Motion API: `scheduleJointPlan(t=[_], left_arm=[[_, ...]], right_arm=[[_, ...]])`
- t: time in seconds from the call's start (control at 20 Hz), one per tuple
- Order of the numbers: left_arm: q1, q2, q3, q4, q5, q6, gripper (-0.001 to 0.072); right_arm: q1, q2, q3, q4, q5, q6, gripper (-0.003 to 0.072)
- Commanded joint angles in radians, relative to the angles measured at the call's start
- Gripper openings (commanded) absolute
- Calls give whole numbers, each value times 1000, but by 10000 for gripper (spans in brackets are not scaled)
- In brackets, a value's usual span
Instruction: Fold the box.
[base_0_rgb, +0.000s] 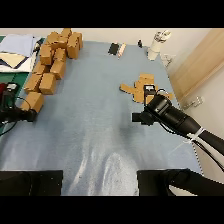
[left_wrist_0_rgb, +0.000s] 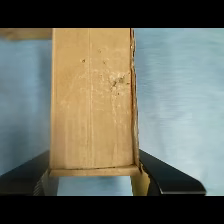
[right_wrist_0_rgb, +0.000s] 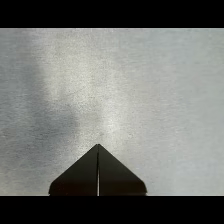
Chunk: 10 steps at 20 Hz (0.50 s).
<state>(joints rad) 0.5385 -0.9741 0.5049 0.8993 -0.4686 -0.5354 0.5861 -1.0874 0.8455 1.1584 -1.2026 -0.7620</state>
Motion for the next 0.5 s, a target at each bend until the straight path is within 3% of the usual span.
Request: scheduleJointPlan(t=[0.0,0.45], left_arm=[[124,-6,1,15,55,-10,527],[125,-224,153,15,-38,-40,527]], right_arm=[[0,1,1,-6,2,5,2],[0,1,1,-1,19,13,2]])
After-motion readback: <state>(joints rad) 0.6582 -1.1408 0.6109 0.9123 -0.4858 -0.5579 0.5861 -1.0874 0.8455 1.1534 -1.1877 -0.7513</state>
